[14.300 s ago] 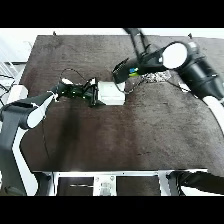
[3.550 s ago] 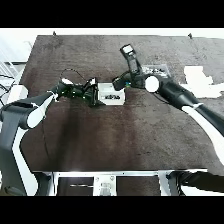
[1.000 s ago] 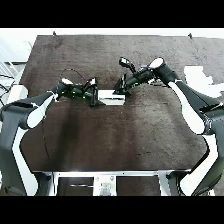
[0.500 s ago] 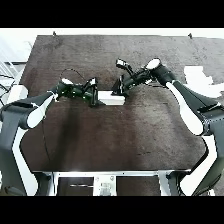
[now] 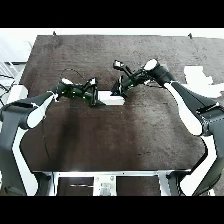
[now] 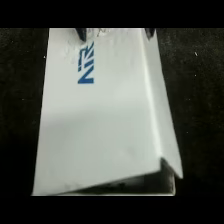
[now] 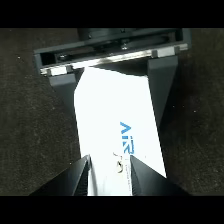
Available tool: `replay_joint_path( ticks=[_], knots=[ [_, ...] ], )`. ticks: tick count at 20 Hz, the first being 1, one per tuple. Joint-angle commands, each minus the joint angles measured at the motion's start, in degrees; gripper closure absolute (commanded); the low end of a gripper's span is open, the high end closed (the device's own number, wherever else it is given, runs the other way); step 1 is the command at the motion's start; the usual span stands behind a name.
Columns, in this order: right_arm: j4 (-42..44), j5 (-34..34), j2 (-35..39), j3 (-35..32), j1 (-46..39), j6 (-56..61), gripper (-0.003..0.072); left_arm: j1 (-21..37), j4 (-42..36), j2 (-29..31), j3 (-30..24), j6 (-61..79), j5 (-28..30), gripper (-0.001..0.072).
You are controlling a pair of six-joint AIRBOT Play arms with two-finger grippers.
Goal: Fold the box and place the chain.
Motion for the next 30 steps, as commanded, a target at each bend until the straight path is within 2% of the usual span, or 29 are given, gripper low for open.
replay_joint_path(
  ticks=[1,5,30],
  knots=[
    [0.7,-0.9,0.1,0.8,0.0,2.0,0.0386,0.0,0.0,0.0,0.0,0.1,0.0,0.0217],
    [0.7,-0.7,0.2,1.9,0.0,3.6,0.0416,0.0,0.0,0.0,0.0,0.1,0.0,0.0217],
    [-3.5,-1.2,0.1,1.2,1.9,5.4,0.0418,0.0,-0.1,0.0,0.0,0.1,0.0,0.0217]
  ],
)
